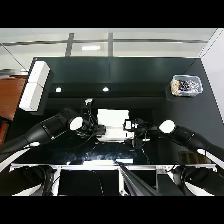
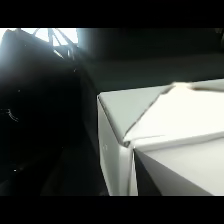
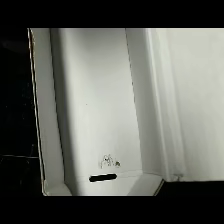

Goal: Fold the box and place the chain.

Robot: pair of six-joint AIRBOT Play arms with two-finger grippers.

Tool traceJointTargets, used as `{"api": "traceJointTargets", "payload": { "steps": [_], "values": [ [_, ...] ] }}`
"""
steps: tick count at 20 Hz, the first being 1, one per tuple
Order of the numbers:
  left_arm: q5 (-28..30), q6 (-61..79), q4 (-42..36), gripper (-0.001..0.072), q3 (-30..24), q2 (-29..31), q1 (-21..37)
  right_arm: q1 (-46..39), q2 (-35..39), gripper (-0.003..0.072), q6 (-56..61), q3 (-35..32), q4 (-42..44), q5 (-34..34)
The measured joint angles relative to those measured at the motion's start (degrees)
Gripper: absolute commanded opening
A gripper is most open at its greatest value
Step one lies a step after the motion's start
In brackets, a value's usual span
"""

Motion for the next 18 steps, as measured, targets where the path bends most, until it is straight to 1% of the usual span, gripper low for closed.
{"api": "traceJointTargets", "payload": {
  "steps": [1,6,10,13,17,18],
  "values": [
    [0.0,-0.7,0.7,0.0366,0.1,-0.1,-0.3,0.0,0.0,0.0391,0.0,0.0,0.0,0.0],
    [0.1,-4.3,3.9,0.0366,0.6,-0.5,-2.3,0.0,0.0,0.0392,0.0,0.0,0.0,0.0],
    [0.0,-6.5,5.8,0.0366,2.3,-1.7,-3.6,0.0,0.0,0.0391,0.0,0.0,0.0,0.0],
    [-0.7,-7.3,6.4,0.0366,4.3,-3.6,-4.0,0.0,0.0,0.0392,0.0,0.0,0.0,0.0],
    [-3.1,-7.8,6.8,0.0363,5.8,-5.3,-4.2,0.0,0.0,0.0391,0.0,0.0,0.0,0.0],
    [-3.8,-7.9,6.8,0.0319,6.0,-5.6,-4.2,0.0,0.0,0.0392,0.0,0.0,0.0,0.0]
  ]
}}
